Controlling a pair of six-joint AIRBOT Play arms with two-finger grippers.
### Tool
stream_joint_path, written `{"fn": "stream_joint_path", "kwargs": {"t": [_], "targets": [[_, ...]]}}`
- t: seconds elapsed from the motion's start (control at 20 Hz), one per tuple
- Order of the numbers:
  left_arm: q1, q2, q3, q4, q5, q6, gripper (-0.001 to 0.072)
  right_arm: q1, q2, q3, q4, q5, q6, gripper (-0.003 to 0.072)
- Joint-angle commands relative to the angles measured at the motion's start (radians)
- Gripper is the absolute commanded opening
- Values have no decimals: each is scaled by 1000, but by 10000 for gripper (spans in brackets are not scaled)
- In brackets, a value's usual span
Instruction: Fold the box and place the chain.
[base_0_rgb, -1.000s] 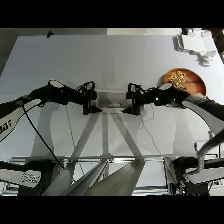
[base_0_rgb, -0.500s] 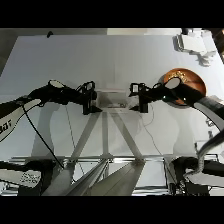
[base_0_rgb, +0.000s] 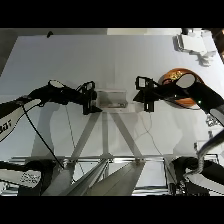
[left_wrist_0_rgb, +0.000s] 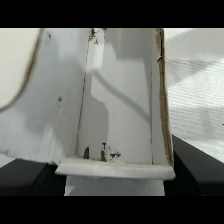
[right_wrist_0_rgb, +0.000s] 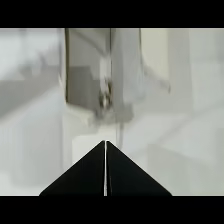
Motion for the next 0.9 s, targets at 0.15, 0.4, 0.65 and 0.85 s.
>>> {"fn": "stream_joint_path", "kwargs": {"t": [0.15,0.4,0.65,0.85], "targets": [[0,-1,0,0,0,0,376,34,-132,53,272,64,13,10],[0,-1,0,0,0,0,376,32,-322,256,344,68,97,11],[0,-1,0,0,0,0,376,28,-425,283,356,-75,156,11],[0,-1,0,0,0,0,376,28,-445,283,275,-66,183,11]]}}
